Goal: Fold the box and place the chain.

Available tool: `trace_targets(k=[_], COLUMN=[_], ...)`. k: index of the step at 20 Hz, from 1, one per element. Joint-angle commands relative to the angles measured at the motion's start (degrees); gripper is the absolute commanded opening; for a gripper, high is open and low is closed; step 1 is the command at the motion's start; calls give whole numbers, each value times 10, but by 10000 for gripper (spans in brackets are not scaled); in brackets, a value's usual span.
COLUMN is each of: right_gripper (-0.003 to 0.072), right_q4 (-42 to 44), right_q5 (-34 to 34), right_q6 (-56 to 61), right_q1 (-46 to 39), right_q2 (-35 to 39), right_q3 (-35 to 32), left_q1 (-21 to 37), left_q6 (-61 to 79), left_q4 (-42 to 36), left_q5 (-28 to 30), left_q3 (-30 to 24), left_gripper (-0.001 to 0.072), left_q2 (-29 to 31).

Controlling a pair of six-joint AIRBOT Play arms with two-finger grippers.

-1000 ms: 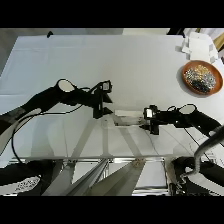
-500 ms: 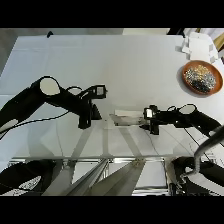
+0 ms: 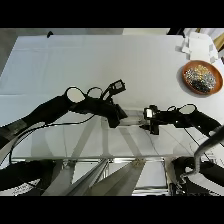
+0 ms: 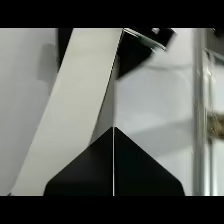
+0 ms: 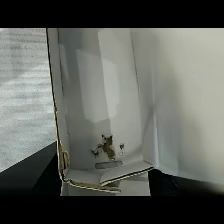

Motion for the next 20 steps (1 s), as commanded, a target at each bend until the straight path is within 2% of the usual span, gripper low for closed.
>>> trace_targets(k=[1,3,5,9,14,17,20], right_gripper=[406,406,406,406,406,406,406], right_q4=[0,0,0,0,0,0,0], right_q5=[0,0,0,0,0,0,0], right_q6=[0,0,0,0,0,0,0], right_q1=[0,0,0,0,0,0,0], right_q2=[0,0,0,0,0,0,0], right_q3=[0,0,0,0,0,0,0], left_q1=[-9,-9,-9,-21,-45,-42,-42], left_q6=[-48,-83,-86,-87,-90,-90,-91], left_q4=[-69,-70,-67,-34,0,5,62], left_q5=[156,212,227,203,200,181,180], left_q3=[0,0,0,-1,-1,-1,-1], left_gripper=[3,3,3,3,4,4,4], left_q2=[-35,-36,-38,-59,-83,-69,-25])
